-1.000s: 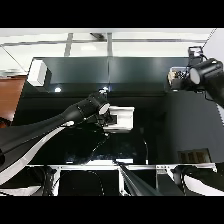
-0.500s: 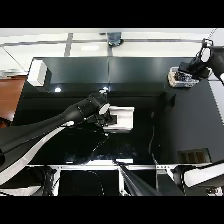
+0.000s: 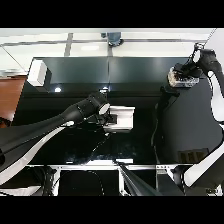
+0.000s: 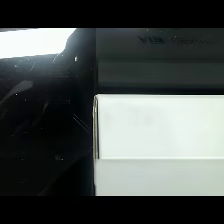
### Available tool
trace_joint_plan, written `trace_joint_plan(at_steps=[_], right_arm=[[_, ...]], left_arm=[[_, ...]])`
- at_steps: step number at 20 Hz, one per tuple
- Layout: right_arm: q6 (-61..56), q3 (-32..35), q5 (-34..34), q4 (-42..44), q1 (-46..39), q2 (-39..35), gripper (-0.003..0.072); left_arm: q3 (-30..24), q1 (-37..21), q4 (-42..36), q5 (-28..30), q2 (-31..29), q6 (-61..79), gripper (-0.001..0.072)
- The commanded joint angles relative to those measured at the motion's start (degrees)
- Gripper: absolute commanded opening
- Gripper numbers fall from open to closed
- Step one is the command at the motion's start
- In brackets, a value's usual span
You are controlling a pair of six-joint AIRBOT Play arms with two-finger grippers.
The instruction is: Fold the box and place the chain.
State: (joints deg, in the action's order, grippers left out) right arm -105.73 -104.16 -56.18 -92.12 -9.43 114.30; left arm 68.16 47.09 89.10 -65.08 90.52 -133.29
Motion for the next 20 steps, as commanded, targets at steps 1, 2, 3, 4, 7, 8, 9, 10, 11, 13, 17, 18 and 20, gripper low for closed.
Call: trace_joint_plan(at_steps=[1, 2, 3, 4, 7, 8, 9, 10, 11, 13, 17, 18, 20], right_arm=[[2.6, -3.3, -4.2, 0.2, -0.2, 1.1, 0.0010], [4.7, -5.2, -7.0, 0.2, -0.2, 0.9, 0.0010], [6.5, -7.0, -9.7, 0.2, -0.2, 0.4, 0.0010], [8.9, -8.9, -12.5, 0.2, -0.2, -0.7, 0.0010], [12.9, -9.9, -15.2, 0.2, 0.3, -8.1, 0.0010], [13.0, -9.9, -15.6, 0.6, 0.4, -11.0, 0.0010], [13.6, -9.9, -16.5, 1.8, 0.5, -14.2, 0.0010], [14.8, -9.7, -17.9, 2.4, 0.8, -17.1, 0.0010], [15.6, -8.7, -18.3, 2.4, 1.5, -20.5, 0.0009], [16.6, -4.7, -18.7, 2.4, 3.1, -27.7, 0.0009], [19.5, 7.5, -18.1, 2.7, 8.7, -44.3, 0.0009], [19.5, 9.5, -18.3, 2.7, 10.1, -48.1, 0.0009], [19.4, 10.8, -20.0, 3.0, 12.6, -54.4, 0.0009]], left_arm=[[0.0, 0.0, 0.0, 0.1, 0.0, 0.0, 0.0028], [0.0, 0.0, 0.0, 0.1, 0.0, 0.0, 0.0028], [0.0, 0.0, 0.0, 0.1, 0.0, 0.0, 0.0028], [0.0, 0.0, 0.0, 0.1, 0.0, 0.0, 0.0028], [0.0, 0.0, 0.0, 0.2, 0.0, 0.0, 0.0029], [0.0, 0.0, 0.0, 0.1, 0.0, 0.0, 0.0028], [0.0, 0.0, 0.0, 0.1, 0.0, 0.0, 0.0028], [0.0, 0.0, 0.0, 0.1, 0.0, 0.0, 0.0028], [0.0, 0.0, 0.0, 0.1, 0.0, 0.0, 0.0028], [0.0, 0.0, 0.0, 0.1, 0.0, 0.0, 0.0028], [0.0, 0.0, 0.0, 0.1, 0.0, 0.0, 0.0028], [0.0, 0.0, 0.0, 0.1, 0.0, 0.0, 0.0028], [0.0, 0.0, 0.0, 0.1, 0.0, 0.0, 0.0028]])
